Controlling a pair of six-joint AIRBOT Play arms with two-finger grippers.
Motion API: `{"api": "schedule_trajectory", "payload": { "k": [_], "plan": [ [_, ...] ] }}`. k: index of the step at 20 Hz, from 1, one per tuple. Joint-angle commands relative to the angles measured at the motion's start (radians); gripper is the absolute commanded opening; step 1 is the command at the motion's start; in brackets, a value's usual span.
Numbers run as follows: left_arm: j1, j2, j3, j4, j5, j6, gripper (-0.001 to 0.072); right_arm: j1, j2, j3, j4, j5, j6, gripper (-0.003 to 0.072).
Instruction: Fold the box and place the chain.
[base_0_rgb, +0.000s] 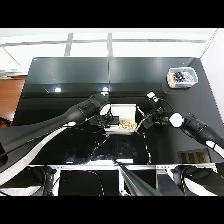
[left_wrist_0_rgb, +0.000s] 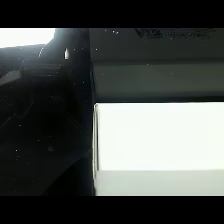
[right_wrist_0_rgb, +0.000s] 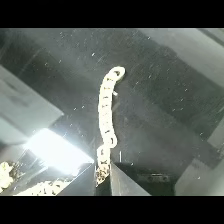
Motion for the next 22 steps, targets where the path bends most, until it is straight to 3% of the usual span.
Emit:
{"api": "schedule_trajectory", "payload": {
  "k": [1,5,9,11,17,22],
  "plan": [
    [0.0,0.0,0.0,0.0,0.0,0.0,0.0031,-0.003,0.04,0.024,-0.017,0.064,0.0,0.0017],
    [0.0,0.0,0.0,0.0,0.0,0.0,0.0031,-0.035,0.166,0.132,-0.027,0.266,0.037,0.0017],
    [0.0,0.0,0.0,0.0,0.0,0.0,0.0031,-0.084,0.28,0.3,-0.014,0.586,0.107,0.0017],
    [0.0,0.0,0.0,0.0,0.0,0.0,0.0031,-0.086,0.327,0.387,0.038,0.666,0.132,0.0016],
    [0.0,0.0,0.0,0.0,0.0,0.0,0.0031,-0.086,0.358,0.583,0.366,0.65,0.13,0.0017],
    [0.0,0.0,0.0,0.0,0.0,0.0,0.0031,-0.085,0.358,0.601,0.613,0.533,0.091,0.0017]
  ]
}}
